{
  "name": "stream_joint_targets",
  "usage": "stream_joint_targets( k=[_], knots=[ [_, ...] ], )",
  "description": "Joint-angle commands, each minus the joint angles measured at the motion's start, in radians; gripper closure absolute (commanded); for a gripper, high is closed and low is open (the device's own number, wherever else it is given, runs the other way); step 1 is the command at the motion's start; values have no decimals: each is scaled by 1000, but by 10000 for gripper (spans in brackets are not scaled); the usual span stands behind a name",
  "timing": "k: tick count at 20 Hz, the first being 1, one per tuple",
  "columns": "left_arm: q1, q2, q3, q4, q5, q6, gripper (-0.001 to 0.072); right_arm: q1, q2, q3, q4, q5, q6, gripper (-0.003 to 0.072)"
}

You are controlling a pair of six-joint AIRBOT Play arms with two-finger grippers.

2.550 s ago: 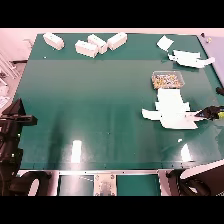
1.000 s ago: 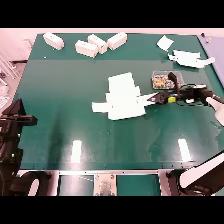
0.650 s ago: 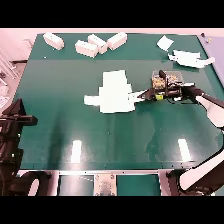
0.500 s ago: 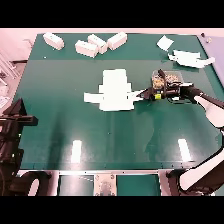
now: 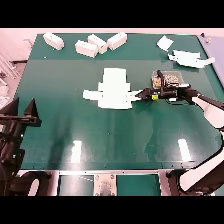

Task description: Fold the box and place the chain.

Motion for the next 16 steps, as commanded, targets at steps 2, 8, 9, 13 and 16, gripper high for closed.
stream_joint_targets(
  k=[2, 8, 9, 13, 16],
  knots=[
    [0, 0, 0, -1, -75, -5, 180, 0, -1, -10, -12, -19, -20, 691],
    [0, -9, 0, -2, -122, -39, 180, 1, -1, -5, -51, -11, -23, 691],
    [0, -28, 1, -2, -128, -44, 180, 1, -1, -4, -51, -10, -22, 691],
    [0, -232, 35, 0, -205, -61, 180, 1, -1, 19, -57, -8, -18, 691],
    [0, -483, 169, 26, -270, -53, 179, 2, -1, 38, -56, -8, -10, 691]
  ],
)
